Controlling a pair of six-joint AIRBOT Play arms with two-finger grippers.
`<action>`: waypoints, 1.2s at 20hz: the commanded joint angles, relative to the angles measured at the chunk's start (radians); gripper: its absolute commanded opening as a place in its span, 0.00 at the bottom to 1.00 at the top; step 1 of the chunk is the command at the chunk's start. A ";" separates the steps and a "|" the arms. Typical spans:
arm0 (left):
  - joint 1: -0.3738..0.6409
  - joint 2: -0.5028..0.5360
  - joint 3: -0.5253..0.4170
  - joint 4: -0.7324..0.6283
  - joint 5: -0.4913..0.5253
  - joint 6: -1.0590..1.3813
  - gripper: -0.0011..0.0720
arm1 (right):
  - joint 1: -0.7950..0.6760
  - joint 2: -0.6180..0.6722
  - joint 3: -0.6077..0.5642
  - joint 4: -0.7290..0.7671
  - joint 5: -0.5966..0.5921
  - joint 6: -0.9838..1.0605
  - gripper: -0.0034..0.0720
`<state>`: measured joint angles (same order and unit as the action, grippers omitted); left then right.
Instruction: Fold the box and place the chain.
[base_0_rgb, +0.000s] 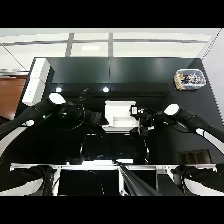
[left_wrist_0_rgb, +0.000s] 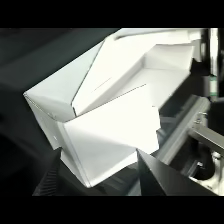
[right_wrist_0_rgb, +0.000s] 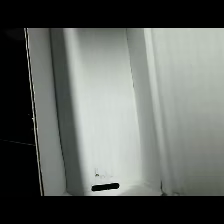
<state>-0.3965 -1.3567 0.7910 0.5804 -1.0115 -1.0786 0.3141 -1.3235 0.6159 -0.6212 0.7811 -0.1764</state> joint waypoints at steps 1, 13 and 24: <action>-0.069 0.000 0.060 0.162 0.053 -0.217 0.74 | 0.000 0.000 0.000 0.000 0.000 0.000 0.22; -0.196 -0.002 0.085 0.453 0.213 -0.614 0.74 | 0.000 0.000 0.000 0.000 0.000 0.000 0.22; -0.266 -0.056 0.204 0.552 0.116 -0.720 0.74 | 0.000 0.000 0.000 0.000 0.000 0.000 0.22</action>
<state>-0.6422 -1.3891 0.9527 1.0672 -0.8455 -1.7378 0.3141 -1.3235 0.6159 -0.6212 0.7807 -0.1764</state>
